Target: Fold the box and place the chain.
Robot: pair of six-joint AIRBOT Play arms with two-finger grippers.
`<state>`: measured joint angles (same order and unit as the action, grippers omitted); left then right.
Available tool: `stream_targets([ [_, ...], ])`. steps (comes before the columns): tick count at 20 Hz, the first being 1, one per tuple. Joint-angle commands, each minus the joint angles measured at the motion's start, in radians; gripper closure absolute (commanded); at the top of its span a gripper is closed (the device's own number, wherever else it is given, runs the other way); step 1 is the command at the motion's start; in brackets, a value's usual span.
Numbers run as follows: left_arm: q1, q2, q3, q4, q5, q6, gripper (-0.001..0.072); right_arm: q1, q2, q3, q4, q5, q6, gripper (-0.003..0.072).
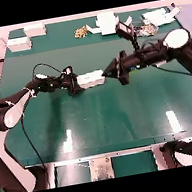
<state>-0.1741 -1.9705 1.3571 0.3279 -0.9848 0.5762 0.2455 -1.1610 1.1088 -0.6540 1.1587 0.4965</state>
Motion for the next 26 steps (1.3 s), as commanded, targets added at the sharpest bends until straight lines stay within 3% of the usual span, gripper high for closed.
stream_targets([
  [1, 0.000, 0.001, 0.000, -0.018, -0.003, 0.000, 0.0084, -0.006, 0.103, -0.154, -0.037, -0.070, 0.047, 0.0685],
  [7, 0.000, 0.001, 0.000, -0.025, -0.004, 0.000, 0.0087, -0.064, 0.192, -0.277, -0.035, -0.070, 0.077, 0.0684],
  [8, 0.003, 0.011, 0.000, -0.024, -0.002, -0.003, 0.0221, -0.072, 0.204, -0.286, -0.036, -0.070, 0.082, 0.0684],
  [9, 0.010, 0.027, 0.000, -0.017, -0.011, -0.006, 0.0620, -0.080, 0.215, -0.292, -0.037, -0.070, 0.096, 0.0684],
  [10, 0.019, 0.046, 0.001, -0.021, -0.011, 0.000, 0.0694, -0.086, 0.227, -0.296, -0.037, -0.070, 0.099, 0.0684],
  [15, 0.079, 0.176, 0.000, -0.020, 0.001, -0.180, 0.0696, -0.087, 0.264, -0.298, -0.039, -0.070, 0.118, 0.0684],
  [19, 0.195, 0.310, -0.001, -0.018, 0.040, -0.338, 0.0697, -0.087, 0.264, -0.298, -0.038, -0.070, 0.134, 0.0684],
  [23, 0.354, 0.426, -0.001, -0.013, 0.203, -0.551, 0.0697, -0.087, 0.264, -0.298, -0.036, -0.070, 0.159, 0.0684],
  [26, 0.454, 0.443, -0.003, 0.048, 0.369, -0.702, 0.0697, -0.086, 0.264, -0.298, -0.035, -0.070, 0.159, 0.0684],
])
